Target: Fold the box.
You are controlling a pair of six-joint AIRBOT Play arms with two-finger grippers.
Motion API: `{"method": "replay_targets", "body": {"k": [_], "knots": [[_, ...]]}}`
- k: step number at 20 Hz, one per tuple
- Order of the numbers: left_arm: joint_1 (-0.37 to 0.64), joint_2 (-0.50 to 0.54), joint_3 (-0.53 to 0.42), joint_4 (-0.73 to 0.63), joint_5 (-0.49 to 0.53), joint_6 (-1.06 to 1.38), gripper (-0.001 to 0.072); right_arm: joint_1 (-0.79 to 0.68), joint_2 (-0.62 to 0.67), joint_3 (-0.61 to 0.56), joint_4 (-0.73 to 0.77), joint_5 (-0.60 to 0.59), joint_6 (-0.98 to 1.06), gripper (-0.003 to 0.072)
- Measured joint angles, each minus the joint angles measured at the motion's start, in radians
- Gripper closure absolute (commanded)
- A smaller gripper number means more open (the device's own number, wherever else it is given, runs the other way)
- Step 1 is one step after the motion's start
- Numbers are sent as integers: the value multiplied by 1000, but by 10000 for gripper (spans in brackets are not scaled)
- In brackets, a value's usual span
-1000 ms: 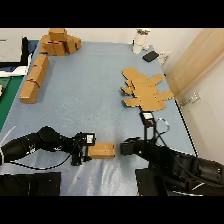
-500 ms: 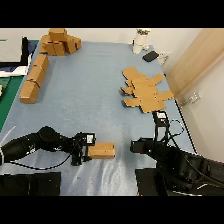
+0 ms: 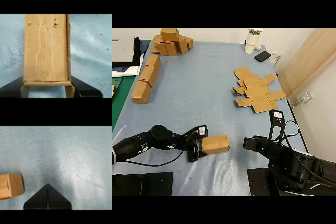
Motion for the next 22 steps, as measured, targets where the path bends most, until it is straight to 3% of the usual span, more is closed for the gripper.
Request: {"method": "replay_targets", "body": {"k": [5,10,13,15,19,22], "knots": [[26,0,31,17,187,-239,178,0,0,0,-11,0,11,683],[211,12,39,41,290,-357,177,0,0,0,-16,-1,12,683],[390,53,41,64,269,-396,177,0,0,0,-23,-2,12,683],[520,92,40,117,203,-431,177,0,0,0,-33,-2,13,683],[762,149,40,346,48,-599,177,0,0,0,-58,-2,13,683],[908,165,41,484,-11,-709,176,0,0,0,-77,-2,13,683]]}}
